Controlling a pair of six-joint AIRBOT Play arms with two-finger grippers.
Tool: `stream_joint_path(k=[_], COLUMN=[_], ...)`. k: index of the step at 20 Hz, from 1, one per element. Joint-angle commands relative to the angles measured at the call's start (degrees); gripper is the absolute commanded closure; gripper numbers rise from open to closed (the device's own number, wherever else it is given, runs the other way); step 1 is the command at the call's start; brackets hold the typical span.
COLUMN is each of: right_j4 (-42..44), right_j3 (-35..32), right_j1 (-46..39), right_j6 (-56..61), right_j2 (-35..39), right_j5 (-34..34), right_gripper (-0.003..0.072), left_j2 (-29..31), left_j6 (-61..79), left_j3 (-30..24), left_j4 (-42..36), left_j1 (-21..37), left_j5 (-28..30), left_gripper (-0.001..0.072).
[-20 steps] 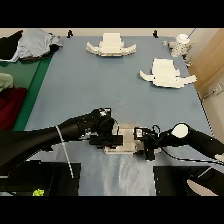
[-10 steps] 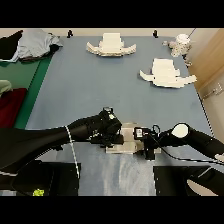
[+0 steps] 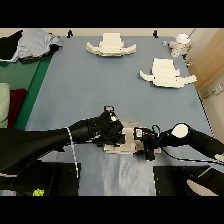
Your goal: Fold the box.
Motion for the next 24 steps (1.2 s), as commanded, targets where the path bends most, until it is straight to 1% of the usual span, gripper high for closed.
stream_joint_path(k=[1, 6, 8, 14, 17, 19, 20, 21, 22, 24], right_j4=[0.0, -0.02, -0.02, -0.02, -0.02, -0.02, -0.02, -0.02, 0.0, -0.02], right_j3=[0.04, 0.04, 0.04, 0.04, 0.04, 0.04, 0.04, 0.04, 0.04, 0.04], right_j1=[-0.02, -0.02, -0.02, -0.02, -0.02, -0.02, -0.02, -0.02, -0.02, -0.02], right_j6=[0.0, 0.0, 0.0, 0.0, 0.0, 0.0, 0.0, 0.0, 0.0, 0.0], right_j2=[0.04, 0.04, 0.04, 0.04, 0.04, 0.04, 0.04, 0.04, 0.04, 0.04], right_j5=[-0.11, -0.11, -0.11, -0.11, -0.11, -0.11, -0.11, -0.11, -0.11, -0.11], right_gripper=[0.0159, 0.0159, 0.0159, 0.0159, 0.0158, 0.0159, 0.0158, 0.0158, 0.0159, 0.0159], left_j2=[0.0, -0.02, -0.02, -0.74, -2.16, -2.25, -2.25, -2.25, -2.27, -2.27], left_j6=[0.02, 0.02, 0.46, -0.98, -1.27, -2.54, -3.15, -3.21, -3.67, -4.11], left_j3=[0.24, 0.22, 0.22, 0.2, 0.22, 0.22, 0.22, 0.22, 0.22, 0.22], left_j4=[0.17, 0.22, 0.2, 3.48, 3.65, 5.09, 5.86, 6.34, 6.82, 7.23], left_j1=[-0.13, -0.13, -0.22, -3.74, -4.0, -4.0, -4.02, -4.07, -4.07, -4.07], left_j5=[-0.57, -0.59, -0.5, -0.17, -0.28, -0.61, -0.83, -0.63, -0.61, -0.76], left_gripper=[0.0226, 0.0233, 0.0407, 0.0411, 0.0412, 0.0417, 0.0518, 0.0647, 0.0692, 0.0692])
